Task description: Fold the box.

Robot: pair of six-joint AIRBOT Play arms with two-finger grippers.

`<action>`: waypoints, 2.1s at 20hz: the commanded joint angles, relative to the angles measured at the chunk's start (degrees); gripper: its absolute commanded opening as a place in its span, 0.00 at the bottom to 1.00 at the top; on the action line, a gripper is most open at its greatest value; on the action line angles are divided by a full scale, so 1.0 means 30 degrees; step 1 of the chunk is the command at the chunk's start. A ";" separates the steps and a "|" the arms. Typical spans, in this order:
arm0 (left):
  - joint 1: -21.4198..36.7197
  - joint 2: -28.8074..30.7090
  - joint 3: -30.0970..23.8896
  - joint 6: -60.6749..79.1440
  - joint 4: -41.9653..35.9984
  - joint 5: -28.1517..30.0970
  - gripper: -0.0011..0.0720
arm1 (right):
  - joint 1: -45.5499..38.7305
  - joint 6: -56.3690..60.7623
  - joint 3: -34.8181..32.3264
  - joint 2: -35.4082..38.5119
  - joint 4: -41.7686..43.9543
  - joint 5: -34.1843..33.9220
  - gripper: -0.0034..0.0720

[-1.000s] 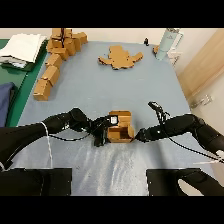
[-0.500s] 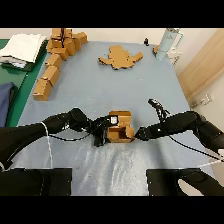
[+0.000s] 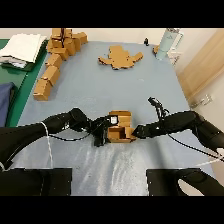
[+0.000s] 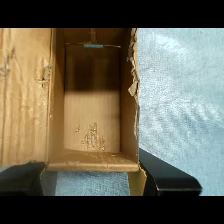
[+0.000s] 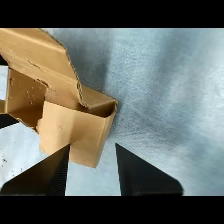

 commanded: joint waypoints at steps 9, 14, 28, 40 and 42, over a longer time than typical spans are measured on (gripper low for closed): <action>0.0007 -0.0015 -0.0007 0.0007 0.0007 0.0007 0.57 | 0.6018 1.2437 0.4051 -0.3439 -0.9282 0.0474 0.58; 0.0007 -0.0015 -0.0007 0.0007 0.0007 0.0000 0.57 | 0.8488 1.7172 0.5974 -0.5093 -1.1621 -0.1617 0.58; 0.0007 -0.0015 -0.0007 0.0007 0.0007 0.0007 0.57 | 1.0550 2.3562 0.7359 -0.8510 -1.3369 -0.3410 0.24; 0.0007 -0.0015 -0.0007 0.0007 0.0007 0.0007 0.57 | 1.0528 2.3314 0.7388 -0.8502 -1.3770 -0.3235 0.62; 0.0007 -0.0015 -0.0007 0.0007 0.0007 0.0007 0.57 | 1.0528 2.3343 0.7388 -0.8633 -1.3828 -0.3177 0.62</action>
